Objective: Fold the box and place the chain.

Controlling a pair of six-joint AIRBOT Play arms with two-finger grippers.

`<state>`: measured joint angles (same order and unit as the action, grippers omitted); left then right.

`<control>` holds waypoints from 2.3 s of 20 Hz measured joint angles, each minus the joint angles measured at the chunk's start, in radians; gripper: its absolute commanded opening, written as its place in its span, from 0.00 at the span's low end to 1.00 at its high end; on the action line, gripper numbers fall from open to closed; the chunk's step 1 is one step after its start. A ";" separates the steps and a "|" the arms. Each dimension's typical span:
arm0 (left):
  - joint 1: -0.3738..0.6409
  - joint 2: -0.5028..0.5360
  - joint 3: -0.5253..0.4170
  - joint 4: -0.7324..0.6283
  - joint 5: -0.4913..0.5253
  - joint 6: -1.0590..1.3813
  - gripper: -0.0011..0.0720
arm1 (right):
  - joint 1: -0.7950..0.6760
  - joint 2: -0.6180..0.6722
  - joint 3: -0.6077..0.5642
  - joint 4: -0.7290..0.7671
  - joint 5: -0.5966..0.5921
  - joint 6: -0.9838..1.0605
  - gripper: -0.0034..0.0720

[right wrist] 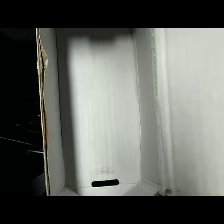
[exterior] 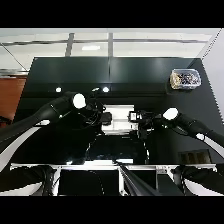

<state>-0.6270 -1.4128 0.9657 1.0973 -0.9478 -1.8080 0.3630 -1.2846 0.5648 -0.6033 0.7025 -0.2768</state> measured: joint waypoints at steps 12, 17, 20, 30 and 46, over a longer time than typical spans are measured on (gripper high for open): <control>-0.117 -0.053 0.089 0.312 -0.079 -0.286 0.67 | 0.000 0.000 0.000 0.000 0.000 0.000 0.31; -0.149 -0.101 0.146 0.366 -0.153 -0.424 0.66 | 0.000 0.000 0.000 0.000 0.000 0.000 0.31; -0.155 -0.110 0.156 0.372 -0.164 -0.463 0.65 | 0.000 0.000 0.000 0.000 0.000 0.000 0.31; -0.169 -0.141 0.163 0.335 -0.136 -0.492 0.05 | 0.000 0.000 0.000 0.000 0.000 0.001 0.31; -0.168 -0.147 0.180 0.312 -0.112 -0.493 0.52 | 0.000 0.000 0.000 0.000 0.000 0.000 0.31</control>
<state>-0.7952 -1.5597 1.1458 1.4090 -1.0595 -2.3009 0.3626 -1.2850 0.5652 -0.6033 0.7021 -0.2771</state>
